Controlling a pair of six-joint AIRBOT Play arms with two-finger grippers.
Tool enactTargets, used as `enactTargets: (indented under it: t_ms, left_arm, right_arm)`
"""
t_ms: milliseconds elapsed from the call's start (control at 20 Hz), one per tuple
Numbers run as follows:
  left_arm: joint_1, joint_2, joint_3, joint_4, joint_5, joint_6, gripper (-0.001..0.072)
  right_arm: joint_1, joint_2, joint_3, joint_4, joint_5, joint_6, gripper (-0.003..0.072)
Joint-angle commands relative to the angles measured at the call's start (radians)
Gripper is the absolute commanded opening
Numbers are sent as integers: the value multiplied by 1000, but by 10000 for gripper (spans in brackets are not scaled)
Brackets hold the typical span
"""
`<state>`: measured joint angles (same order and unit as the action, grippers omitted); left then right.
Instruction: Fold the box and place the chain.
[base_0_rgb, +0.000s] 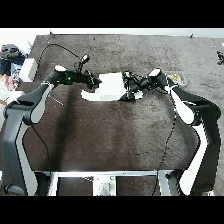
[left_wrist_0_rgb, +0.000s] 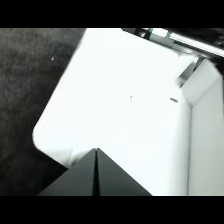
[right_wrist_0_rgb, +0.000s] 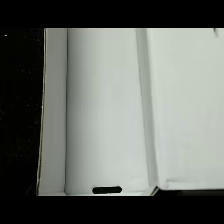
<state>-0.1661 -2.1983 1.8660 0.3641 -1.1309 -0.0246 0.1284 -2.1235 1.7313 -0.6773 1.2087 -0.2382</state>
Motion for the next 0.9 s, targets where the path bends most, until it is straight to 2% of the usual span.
enactTargets:
  t_ms: [0,250,550,650,750,800,850]
  left_arm:
    - [-23,-4,-14,66,13,-1,11]
    - [-16,11,-5,47,6,-1,11]
    - [26,120,-4,56,11,11,12]
    - [46,153,-4,109,-39,11,12]
    - [52,167,-4,227,-142,43,15]
    - [51,167,-4,298,-195,69,162]
    - [45,167,-14,353,-229,89,524]
  right_arm:
    - [1,0,0,0,-1,0,346]
    - [1,0,0,0,-1,0,346]
    - [1,0,0,0,-1,0,347]
    - [1,0,0,0,-1,0,347]
    - [1,0,0,0,-1,0,346]
    - [1,0,0,0,-1,0,347]
    - [1,0,0,0,-1,0,346]
